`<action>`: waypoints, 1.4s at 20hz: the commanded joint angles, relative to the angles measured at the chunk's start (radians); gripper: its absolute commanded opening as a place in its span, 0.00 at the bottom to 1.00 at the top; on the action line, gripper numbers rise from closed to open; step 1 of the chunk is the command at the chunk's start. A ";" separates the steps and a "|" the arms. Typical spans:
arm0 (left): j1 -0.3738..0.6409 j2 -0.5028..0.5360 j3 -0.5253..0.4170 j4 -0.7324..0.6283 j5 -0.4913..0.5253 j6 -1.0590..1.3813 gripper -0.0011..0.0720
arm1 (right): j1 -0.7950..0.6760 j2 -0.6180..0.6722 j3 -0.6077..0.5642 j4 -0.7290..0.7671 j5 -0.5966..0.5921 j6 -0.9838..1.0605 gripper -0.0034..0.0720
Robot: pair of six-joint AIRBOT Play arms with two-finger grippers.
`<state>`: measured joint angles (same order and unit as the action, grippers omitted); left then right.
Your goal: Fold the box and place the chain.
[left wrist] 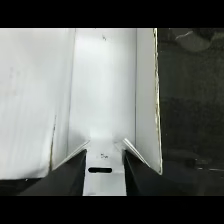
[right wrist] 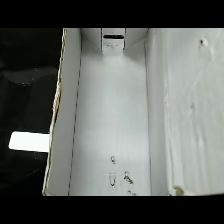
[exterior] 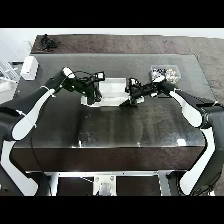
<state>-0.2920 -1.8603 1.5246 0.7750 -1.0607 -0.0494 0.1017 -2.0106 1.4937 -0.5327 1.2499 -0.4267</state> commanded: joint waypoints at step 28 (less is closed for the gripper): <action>0.055 -0.024 0.001 -0.004 -0.026 0.111 0.04 | 0.001 -0.001 0.000 0.000 0.000 0.000 0.80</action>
